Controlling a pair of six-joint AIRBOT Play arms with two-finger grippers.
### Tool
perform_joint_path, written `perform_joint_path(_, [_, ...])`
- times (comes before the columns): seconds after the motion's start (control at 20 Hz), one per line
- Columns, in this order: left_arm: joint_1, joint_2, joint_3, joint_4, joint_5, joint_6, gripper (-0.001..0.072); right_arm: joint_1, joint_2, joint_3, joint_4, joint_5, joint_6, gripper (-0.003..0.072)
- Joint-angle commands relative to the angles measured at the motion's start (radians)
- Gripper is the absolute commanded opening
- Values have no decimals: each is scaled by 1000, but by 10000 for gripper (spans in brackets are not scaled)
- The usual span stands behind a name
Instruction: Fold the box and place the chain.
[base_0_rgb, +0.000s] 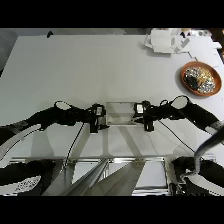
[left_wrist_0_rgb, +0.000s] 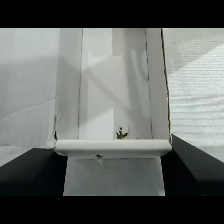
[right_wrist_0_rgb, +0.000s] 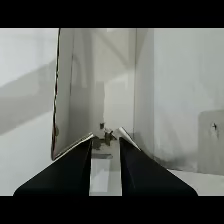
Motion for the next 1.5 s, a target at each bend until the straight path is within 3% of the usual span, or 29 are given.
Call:
perform_joint_path(0.0, [0, 0, 1, 0, 0, 0, 52, 18, -13, -13, 43, -5, -45, 286])
perform_joint_path(0.05, [0, 0, 1, 0, 0, 0, 52, 28, -26, -12, 46, -11, -45, 407])
perform_joint_path(0.1, [0, 0, 1, 0, 0, 0, 52, 41, -40, -12, 54, -22, -45, 438])
perform_joint_path(0.3, [0, 0, 1, 0, 0, 0, 52, 58, -39, -12, 46, -28, -15, 426])
perform_joint_path(0.55, [0, 0, 1, 0, 0, 0, 52, -13, 110, -12, -110, -10, 172, 212])
perform_joint_path(0.6, [0, 0, 1, 0, 0, 0, 52, -40, 155, -12, -138, 18, 222, 154])
perform_joint_path(0.65, [0, 0, 1, 0, 0, 0, 52, -72, 202, -12, -152, 54, 282, 142])
perform_joint_path(0.7, [0, 0, 1, 0, 0, 0, 52, -104, 245, -12, -150, 94, 350, 48])
perform_joint_path(0.75, [0, 0, 1, 0, 0, 0, 52, -141, 285, -12, -148, 132, 418, 17])
perform_joint_path(0.85, [0, 0, 1, 0, 0, 0, 52, -220, 344, -12, -148, 142, 625, 17])
perform_joint_path(1.0, [0, 0, 1, 0, 0, 0, 52, -327, 352, -12, -173, 61, 969, 17])
perform_joint_path(1.15, [0, 0, 1, 0, 0, 0, 52, -368, 288, -13, -336, 59, 1347, 17])
perform_joint_path(1.25, [0, 0, 1, 0, 0, 0, 52, -369, 223, -13, -349, 98, 1423, 17])
perform_joint_path(1.45, [0, 0, 1, 0, 0, 0, 52, -367, 75, -13, -231, 177, 1406, 17])
